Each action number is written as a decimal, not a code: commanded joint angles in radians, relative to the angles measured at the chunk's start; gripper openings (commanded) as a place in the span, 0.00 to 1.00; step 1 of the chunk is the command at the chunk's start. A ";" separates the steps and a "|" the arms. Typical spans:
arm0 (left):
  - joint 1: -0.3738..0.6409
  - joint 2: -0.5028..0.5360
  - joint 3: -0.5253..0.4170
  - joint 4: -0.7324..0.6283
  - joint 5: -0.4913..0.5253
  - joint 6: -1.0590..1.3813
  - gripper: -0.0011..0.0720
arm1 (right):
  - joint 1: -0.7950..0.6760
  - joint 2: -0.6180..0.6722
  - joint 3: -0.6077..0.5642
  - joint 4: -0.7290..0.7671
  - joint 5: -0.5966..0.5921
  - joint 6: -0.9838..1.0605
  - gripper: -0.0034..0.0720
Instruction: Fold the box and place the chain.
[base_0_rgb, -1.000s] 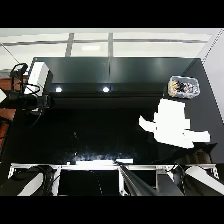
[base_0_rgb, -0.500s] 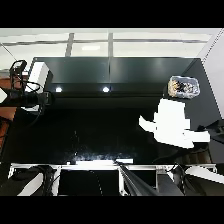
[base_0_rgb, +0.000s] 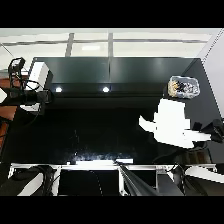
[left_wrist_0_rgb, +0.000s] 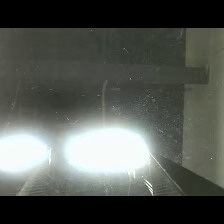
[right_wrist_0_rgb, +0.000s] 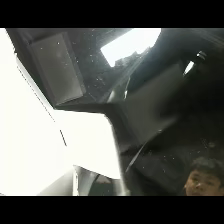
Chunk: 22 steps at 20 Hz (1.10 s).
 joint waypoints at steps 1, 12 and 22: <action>0.000 0.000 0.000 0.000 -0.005 0.000 1.00 | 0.005 0.001 -0.001 0.002 0.007 -0.024 0.24; -0.001 0.000 -0.001 -0.028 -0.040 0.000 1.00 | 0.214 0.050 -0.043 0.135 -0.012 -0.032 0.08; -0.090 -0.043 -0.002 -0.275 -0.095 0.072 0.99 | 0.762 0.207 -0.084 0.479 -0.199 -0.005 0.08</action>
